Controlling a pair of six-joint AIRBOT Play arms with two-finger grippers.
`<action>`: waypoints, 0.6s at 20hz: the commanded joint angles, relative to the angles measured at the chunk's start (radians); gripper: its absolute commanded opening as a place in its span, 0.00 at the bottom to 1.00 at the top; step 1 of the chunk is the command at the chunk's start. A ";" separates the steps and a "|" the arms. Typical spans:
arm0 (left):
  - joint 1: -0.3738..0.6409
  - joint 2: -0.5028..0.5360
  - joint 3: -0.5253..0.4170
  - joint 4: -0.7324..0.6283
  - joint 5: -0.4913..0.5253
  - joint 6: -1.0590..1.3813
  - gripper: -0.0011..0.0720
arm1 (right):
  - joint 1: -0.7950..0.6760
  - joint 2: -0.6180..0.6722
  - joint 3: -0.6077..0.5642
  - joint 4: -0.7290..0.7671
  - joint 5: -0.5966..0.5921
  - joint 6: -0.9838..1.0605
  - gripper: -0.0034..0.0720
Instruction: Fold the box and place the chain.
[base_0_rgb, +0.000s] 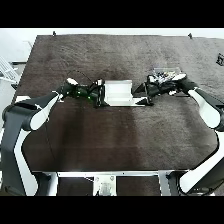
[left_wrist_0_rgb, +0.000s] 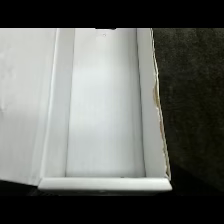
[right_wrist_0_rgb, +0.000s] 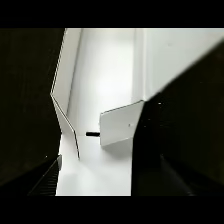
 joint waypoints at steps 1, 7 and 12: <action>0.000 0.000 -0.001 0.003 -0.010 0.002 0.59 | -0.040 0.068 0.001 0.041 0.069 0.055 1.00; 0.000 0.000 -0.001 0.003 -0.010 0.002 0.59 | 0.002 0.098 0.000 0.184 0.169 0.080 0.07; 0.000 0.000 -0.001 0.003 -0.010 0.002 0.59 | 0.100 0.097 0.000 0.183 0.000 0.228 0.07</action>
